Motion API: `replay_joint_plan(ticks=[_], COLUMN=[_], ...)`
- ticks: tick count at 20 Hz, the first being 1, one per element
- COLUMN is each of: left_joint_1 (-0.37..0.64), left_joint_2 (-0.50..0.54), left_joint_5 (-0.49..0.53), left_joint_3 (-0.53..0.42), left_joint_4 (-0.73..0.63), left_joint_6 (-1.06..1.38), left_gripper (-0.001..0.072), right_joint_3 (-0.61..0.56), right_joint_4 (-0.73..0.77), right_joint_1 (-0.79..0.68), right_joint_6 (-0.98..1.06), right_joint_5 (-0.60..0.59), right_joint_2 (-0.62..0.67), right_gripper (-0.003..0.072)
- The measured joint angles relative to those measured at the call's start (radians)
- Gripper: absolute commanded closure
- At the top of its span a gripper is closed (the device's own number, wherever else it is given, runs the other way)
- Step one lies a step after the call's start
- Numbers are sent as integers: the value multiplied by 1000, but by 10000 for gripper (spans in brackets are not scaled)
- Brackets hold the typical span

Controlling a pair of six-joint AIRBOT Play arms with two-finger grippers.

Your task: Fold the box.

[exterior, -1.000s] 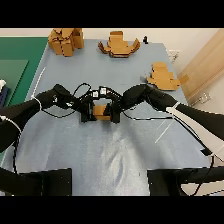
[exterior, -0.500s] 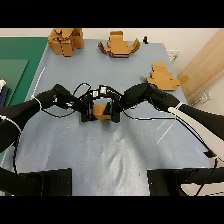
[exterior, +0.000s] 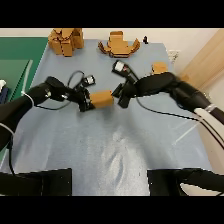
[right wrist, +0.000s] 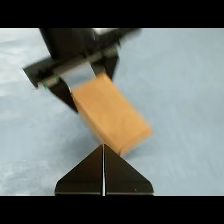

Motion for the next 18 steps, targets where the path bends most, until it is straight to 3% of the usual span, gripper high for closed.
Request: replay_joint_plan(ticks=[3, 6, 9, 13, 18], left_joint_1=[89, 202, 309, 379, 403], left_joint_2=[18, -30, -152, -325, -500], left_joint_5=[153, 247, 237, 204, 163], left_joint_3=[81, 225, 423, 638, 796], left_joint_4=[113, 328, 485, 607, 654], left_joint_6=[-281, -608, -866, -1017, -1073], left_gripper=[699, 699, 699, 698, 697], right_joint_3=[0, -3, -13, -21, -24], right_joint_4=[-126, -195, -222, -235, -193], right_joint_1=[-71, -119, -138, -147, -150], right_joint_6=[235, 371, 434, 473, 486], right_joint_5=[-10, -54, -79, -98, -106], right_joint_2=[58, 79, 78, 47, 5], right_gripper=[680, 680, 680, 680, 680])
